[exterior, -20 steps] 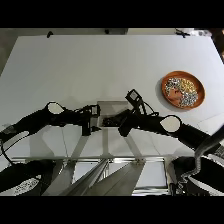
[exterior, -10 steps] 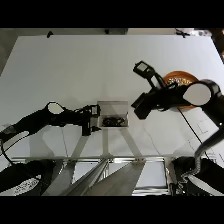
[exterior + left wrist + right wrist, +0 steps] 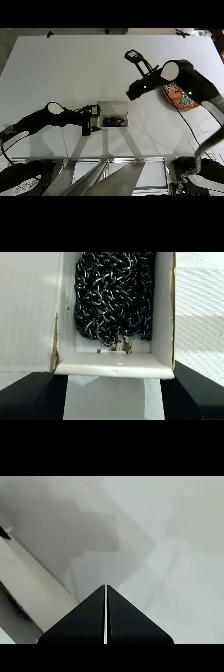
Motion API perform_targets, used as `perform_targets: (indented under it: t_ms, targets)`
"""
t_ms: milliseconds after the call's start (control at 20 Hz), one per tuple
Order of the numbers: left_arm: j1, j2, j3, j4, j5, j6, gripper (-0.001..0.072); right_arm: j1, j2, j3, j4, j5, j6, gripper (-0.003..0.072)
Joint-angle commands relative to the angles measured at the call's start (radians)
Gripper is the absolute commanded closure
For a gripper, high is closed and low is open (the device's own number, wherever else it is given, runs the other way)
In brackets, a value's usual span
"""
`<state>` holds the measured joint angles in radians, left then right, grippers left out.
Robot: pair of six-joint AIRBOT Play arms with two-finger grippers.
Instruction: Fold the box and place the chain.
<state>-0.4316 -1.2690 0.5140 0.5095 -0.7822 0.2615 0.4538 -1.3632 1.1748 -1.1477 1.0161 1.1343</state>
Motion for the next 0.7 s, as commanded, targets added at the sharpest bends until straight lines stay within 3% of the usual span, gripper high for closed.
perform_targets:
  t_ms: [0,400,650]
  targets:
    - [0.000,0.000,0.000,0.000,0.000,0.000,0.0622,0.000,-0.108,0.037,0.166,0.013,-0.133,0.0681]
    - [0.000,0.000,0.000,0.000,0.000,0.000,0.0622,0.031,-0.126,0.037,0.204,0.356,-0.332,0.0681]
    - [0.000,0.000,0.000,0.000,0.000,0.000,0.0622,0.108,-0.047,0.036,0.149,0.358,-0.403,0.0670]
